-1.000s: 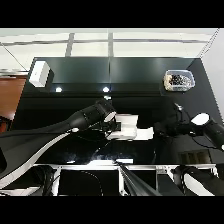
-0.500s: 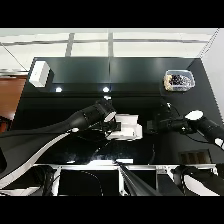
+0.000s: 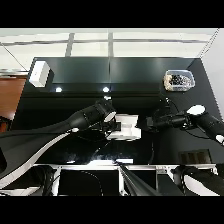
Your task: Fold the box and place the chain.
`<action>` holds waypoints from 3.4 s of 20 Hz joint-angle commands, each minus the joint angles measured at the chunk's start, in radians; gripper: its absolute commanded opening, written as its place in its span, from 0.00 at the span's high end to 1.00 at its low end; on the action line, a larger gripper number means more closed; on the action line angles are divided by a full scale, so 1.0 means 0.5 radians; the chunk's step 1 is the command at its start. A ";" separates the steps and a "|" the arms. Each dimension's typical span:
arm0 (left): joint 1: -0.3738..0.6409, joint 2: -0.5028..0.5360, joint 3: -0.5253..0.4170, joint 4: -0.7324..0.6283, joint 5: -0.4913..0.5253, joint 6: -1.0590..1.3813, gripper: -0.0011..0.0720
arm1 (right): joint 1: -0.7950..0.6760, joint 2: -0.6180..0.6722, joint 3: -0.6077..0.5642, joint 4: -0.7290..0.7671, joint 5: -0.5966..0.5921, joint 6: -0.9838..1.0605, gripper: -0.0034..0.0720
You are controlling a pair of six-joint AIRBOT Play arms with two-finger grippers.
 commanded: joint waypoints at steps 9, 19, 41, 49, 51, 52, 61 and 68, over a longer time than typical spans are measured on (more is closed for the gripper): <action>0.002 -0.002 0.001 0.002 0.002 0.001 0.95 | 0.665 -0.002 0.285 -0.848 -0.491 0.929 0.30; 0.002 -0.002 0.001 0.002 0.003 0.001 0.95 | 1.127 -0.073 0.563 -1.734 -0.359 1.853 0.30; 0.002 -0.002 0.001 0.003 0.003 0.001 0.95 | 1.266 -0.340 0.671 -1.809 -0.191 2.337 0.94; 0.001 -0.002 0.001 0.002 0.002 0.001 0.95 | 1.267 -0.340 0.675 -1.780 -0.187 2.335 0.69; 0.001 -0.002 0.001 0.002 0.002 0.001 0.95 | 1.267 -0.340 0.675 -1.779 -0.192 2.337 0.94; 0.001 -0.002 0.001 0.002 0.002 0.001 0.95 | 1.266 -0.340 0.675 -1.775 -0.194 2.337 0.94; 0.002 -0.002 0.001 0.002 -0.003 0.001 0.95 | 1.202 0.072 0.786 -1.872 0.140 2.011 0.48; 0.002 -0.002 0.001 0.002 -0.001 0.001 0.95 | 0.613 0.491 0.774 -2.610 0.143 1.868 0.48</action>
